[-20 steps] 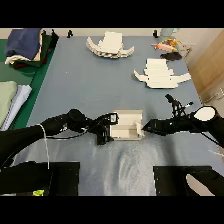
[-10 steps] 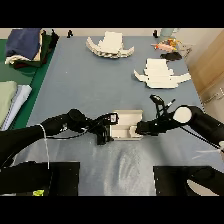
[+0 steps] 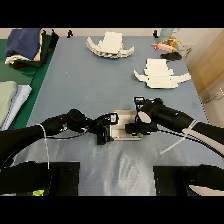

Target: Fold the box.

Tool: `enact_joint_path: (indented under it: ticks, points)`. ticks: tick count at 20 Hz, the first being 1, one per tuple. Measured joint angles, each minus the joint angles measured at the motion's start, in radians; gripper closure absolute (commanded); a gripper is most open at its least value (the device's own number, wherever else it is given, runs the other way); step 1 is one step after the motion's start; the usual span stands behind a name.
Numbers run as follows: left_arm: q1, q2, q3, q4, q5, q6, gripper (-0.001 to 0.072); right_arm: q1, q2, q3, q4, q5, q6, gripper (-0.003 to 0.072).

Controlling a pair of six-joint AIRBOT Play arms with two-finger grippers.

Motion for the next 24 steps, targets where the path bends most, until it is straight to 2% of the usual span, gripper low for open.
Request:
enact_joint_path:
  ticks: [1, 2, 7, 8, 9, 10, 11, 18, 19, 20, 21, 23, 24]
  points:
    - [0.000, 0.000, 0.000, 0.000, 0.000, 0.000, 0.0103, 0.009, -0.013, 0.009, -0.018, 0.010, 0.030, 0.0584]
    - [0.000, 0.000, 0.000, 0.000, 0.000, 0.000, 0.0103, 0.014, -0.023, 0.016, -0.041, 0.021, 0.057, 0.0686]
    - [0.000, 0.000, 0.000, 0.000, 0.000, 0.000, 0.0103, 0.029, -0.042, 0.029, -0.085, 0.042, 0.115, 0.0684]
    - [0.000, 0.000, 0.000, 0.000, 0.000, 0.000, 0.0103, 0.029, -0.043, 0.030, -0.087, 0.043, 0.119, 0.0613]
    - [0.000, 0.000, 0.000, 0.000, 0.000, 0.000, 0.0103, 0.030, -0.044, 0.031, -0.093, 0.046, 0.124, 0.0423]
    - [0.000, 0.000, 0.000, 0.000, 0.000, 0.000, 0.0103, 0.029, -0.045, 0.031, -0.101, 0.048, 0.124, 0.0339]
    - [0.000, 0.000, 0.000, 0.000, 0.000, 0.000, 0.0103, 0.028, -0.043, 0.033, -0.101, 0.051, 0.122, 0.0303]
    - [0.000, 0.000, 0.000, 0.000, 0.000, 0.000, 0.0102, 0.035, 0.055, 0.037, -0.055, 0.086, 0.103, 0.0303]
    - [0.000, 0.000, 0.000, 0.000, 0.000, 0.000, 0.0103, 0.032, 0.084, 0.036, -0.055, 0.098, 0.102, 0.0326]
    - [0.000, 0.000, 0.000, 0.000, 0.000, 0.000, 0.0103, 0.026, 0.114, 0.037, -0.055, 0.113, 0.101, 0.0437]
    - [0.000, 0.000, 0.000, 0.000, 0.000, 0.000, 0.0103, 0.015, 0.146, 0.037, -0.064, 0.129, 0.100, 0.0510]
    - [0.000, 0.000, 0.000, 0.000, 0.000, 0.000, 0.0103, -0.029, 0.200, 0.037, -0.093, 0.147, 0.082, 0.0637]
    - [0.000, 0.000, 0.000, 0.000, 0.000, 0.000, 0.0103, -0.065, 0.217, 0.037, -0.100, 0.148, 0.061, 0.0676]
